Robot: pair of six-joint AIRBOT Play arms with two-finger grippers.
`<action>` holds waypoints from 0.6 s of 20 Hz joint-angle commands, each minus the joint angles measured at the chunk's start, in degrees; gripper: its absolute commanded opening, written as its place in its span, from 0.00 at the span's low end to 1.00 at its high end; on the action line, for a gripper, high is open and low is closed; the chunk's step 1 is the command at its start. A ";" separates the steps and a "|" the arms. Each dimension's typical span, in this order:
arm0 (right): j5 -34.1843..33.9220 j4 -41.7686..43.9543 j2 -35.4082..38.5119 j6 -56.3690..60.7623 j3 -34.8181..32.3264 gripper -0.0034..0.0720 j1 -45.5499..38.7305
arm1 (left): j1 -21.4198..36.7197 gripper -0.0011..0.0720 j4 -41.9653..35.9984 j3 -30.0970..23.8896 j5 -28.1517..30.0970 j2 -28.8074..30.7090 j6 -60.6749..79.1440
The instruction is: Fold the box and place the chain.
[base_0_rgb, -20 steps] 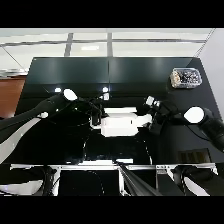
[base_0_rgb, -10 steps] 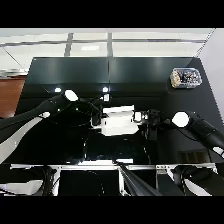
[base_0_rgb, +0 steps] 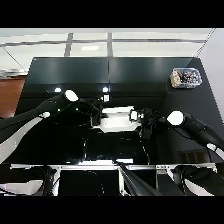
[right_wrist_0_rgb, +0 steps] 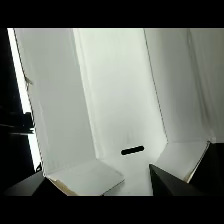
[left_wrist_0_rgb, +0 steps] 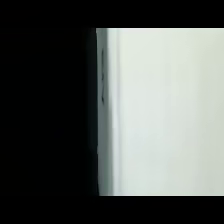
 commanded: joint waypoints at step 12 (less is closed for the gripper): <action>0.00 14.56 -2.14 -12.09 4.52 0.98 -7.93 | 0.02 0.05 -0.20 1.62 -1.51 0.26 -0.02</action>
